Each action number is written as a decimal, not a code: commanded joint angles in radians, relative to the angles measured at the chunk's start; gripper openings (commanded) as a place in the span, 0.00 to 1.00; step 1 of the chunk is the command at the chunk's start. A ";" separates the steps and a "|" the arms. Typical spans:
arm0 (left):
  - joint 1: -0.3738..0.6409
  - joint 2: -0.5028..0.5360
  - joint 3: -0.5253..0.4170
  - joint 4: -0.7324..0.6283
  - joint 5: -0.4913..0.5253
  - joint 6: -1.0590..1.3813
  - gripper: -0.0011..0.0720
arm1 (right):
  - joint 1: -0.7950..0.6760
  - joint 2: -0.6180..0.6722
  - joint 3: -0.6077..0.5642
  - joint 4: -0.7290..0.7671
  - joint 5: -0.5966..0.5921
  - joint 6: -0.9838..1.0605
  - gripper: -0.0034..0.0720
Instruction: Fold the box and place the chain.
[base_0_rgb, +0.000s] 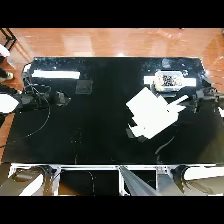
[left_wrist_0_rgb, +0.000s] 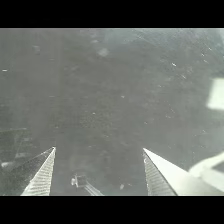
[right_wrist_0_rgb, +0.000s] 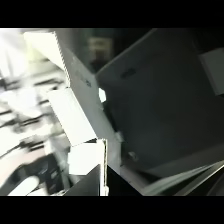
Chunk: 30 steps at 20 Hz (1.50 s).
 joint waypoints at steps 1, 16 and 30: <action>-0.034 -0.002 -0.002 -0.051 0.002 0.034 0.88 | 0.109 0.167 -0.057 0.034 -0.204 0.077 0.07; -0.063 -0.025 -0.063 -0.135 0.026 0.035 0.88 | 0.492 0.852 -0.731 0.214 -0.769 0.421 0.07; -0.059 -0.210 -0.063 -0.231 -0.037 0.037 0.88 | 0.920 0.852 -0.743 0.205 -1.040 -0.005 0.07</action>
